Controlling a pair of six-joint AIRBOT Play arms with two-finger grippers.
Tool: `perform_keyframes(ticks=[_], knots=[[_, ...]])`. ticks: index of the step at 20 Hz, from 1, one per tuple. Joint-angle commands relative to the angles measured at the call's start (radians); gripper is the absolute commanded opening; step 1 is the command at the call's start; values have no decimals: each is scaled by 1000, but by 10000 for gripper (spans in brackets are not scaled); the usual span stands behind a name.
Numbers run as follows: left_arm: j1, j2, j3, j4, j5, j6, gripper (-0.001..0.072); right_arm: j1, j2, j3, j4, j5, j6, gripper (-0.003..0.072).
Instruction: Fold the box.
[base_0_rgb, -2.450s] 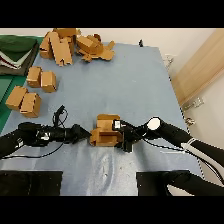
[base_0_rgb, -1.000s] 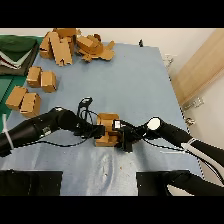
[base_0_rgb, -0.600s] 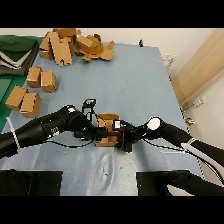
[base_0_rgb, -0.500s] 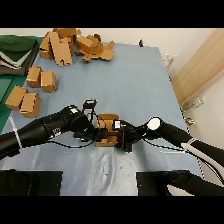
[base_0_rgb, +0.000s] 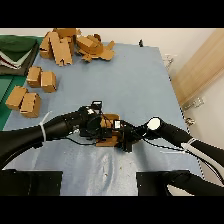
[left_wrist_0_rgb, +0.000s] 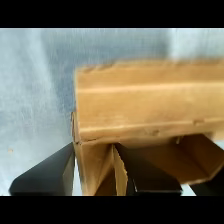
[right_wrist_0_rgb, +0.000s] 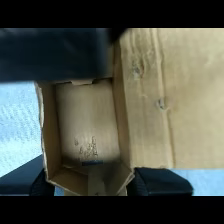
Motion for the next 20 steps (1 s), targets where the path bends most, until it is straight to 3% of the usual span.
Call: perform_keyframes(ticks=[1, 5, 7, 8, 9, 19, 20], knots=[[-3, -54, 44, 20, -32, -6, 339, 0, 0, 0, 0, 0, -1, 441], [-13, -83, 45, 23, -75, -5, 337, 0, 0, 0, 0, 0, -1, 441], [-23, -93, 45, 24, -85, -4, 90, 0, 0, 0, 0, 0, -1, 441], [-28, -98, 45, 24, -84, -4, 91, 0, 0, 0, 0, 0, -1, 441], [-34, -102, 45, 24, -83, -1, 16, 0, 0, 0, 0, 0, -1, 441], [-47, -111, 58, 8, -64, -5, 17, 0, 0, 0, 0, 0, -1, 441], [-47, -111, 65, 8, -64, -6, 179, 0, 0, 0, 0, 0, -1, 441]])
